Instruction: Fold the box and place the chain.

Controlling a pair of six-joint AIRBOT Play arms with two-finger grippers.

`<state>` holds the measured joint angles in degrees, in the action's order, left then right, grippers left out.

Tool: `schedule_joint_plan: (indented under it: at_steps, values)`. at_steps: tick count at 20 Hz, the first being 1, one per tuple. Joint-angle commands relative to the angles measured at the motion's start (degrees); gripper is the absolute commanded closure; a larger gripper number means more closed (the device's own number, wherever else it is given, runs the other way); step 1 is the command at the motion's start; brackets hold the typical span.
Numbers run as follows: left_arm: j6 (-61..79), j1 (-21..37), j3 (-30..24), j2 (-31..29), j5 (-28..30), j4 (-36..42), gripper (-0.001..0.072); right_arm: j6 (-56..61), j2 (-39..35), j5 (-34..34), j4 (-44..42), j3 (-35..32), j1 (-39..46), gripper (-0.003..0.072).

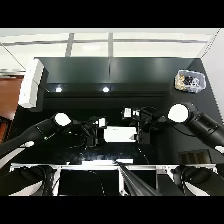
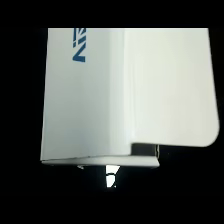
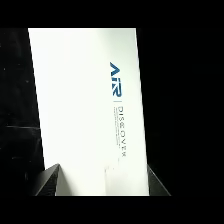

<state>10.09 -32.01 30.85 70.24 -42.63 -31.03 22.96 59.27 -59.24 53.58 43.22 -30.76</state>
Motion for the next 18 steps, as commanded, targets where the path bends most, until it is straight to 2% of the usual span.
schedule_joint_plan:
  at_steps: [1, 3, 4, 5, 6, 7, 8, 18]
  values:
    - [0.0, -0.02, 0.02, 0.04, -0.04, 0.02, 0.0317, -0.04, 0.61, 2.27, -0.02, -0.04, -0.07, 0.0075]
    - [0.0, -0.02, 0.02, 0.04, -0.04, 0.02, 0.0317, -0.02, 1.2, 1.84, -0.02, -0.04, -0.07, 0.0087]
    - [0.0, -0.02, 0.02, 0.04, -0.04, 0.02, 0.0317, 0.07, 1.33, 1.62, -0.02, -0.04, -0.07, 0.021]
    - [0.0, -0.02, 0.02, 0.04, -0.02, 0.02, 0.0317, 0.15, 1.38, 1.62, -0.04, -0.04, -0.07, 0.0211]
    - [0.0, -0.02, 0.02, 0.04, -0.04, 0.02, 0.0317, 0.2, 1.38, 1.57, -0.04, -0.04, -0.07, 0.0282]
    - [0.0, -0.02, 0.02, 0.04, -0.04, 0.02, 0.0316, 0.61, 1.38, 1.57, -0.02, -0.04, -0.07, 0.0403]
    - [0.0, -0.02, 0.02, 0.04, -0.04, 0.02, 0.0317, 0.61, 1.4, 1.53, -0.02, -0.04, -0.07, 0.0479]
    - [0.0, -0.02, 0.02, 0.04, -0.04, 0.02, 0.0317, 0.83, 1.62, 0.96, -1.68, -2.23, -0.07, 0.0484]
